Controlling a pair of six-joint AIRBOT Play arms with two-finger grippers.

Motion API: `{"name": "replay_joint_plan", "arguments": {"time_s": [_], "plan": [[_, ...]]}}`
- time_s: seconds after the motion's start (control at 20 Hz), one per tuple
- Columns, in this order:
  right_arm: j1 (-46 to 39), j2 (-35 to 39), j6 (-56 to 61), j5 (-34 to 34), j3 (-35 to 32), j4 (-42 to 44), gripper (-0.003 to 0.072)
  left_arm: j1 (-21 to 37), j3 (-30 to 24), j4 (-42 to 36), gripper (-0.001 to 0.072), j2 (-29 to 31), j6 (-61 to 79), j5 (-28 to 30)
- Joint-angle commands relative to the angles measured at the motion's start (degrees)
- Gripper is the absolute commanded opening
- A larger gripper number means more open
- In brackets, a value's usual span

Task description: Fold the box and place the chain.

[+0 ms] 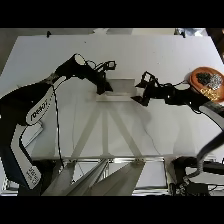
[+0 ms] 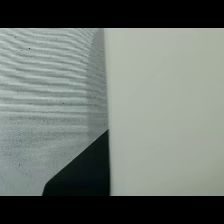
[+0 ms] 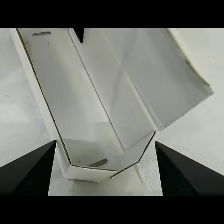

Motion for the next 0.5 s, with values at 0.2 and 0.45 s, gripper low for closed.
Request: {"name": "replay_joint_plan", "arguments": {"time_s": [0.2,0.45], "plan": [[-2.16,-6.82,8.35,13.49,9.09,-9.31,0.0695,-0.02,-0.02,0.02,0.0011,-0.04,0.02,0.00],[-2.16,-11.45,11.69,19.21,13.51,-12.92,0.0694,-0.02,-0.02,0.00,0.0011,-0.02,0.02,0.00]]}}
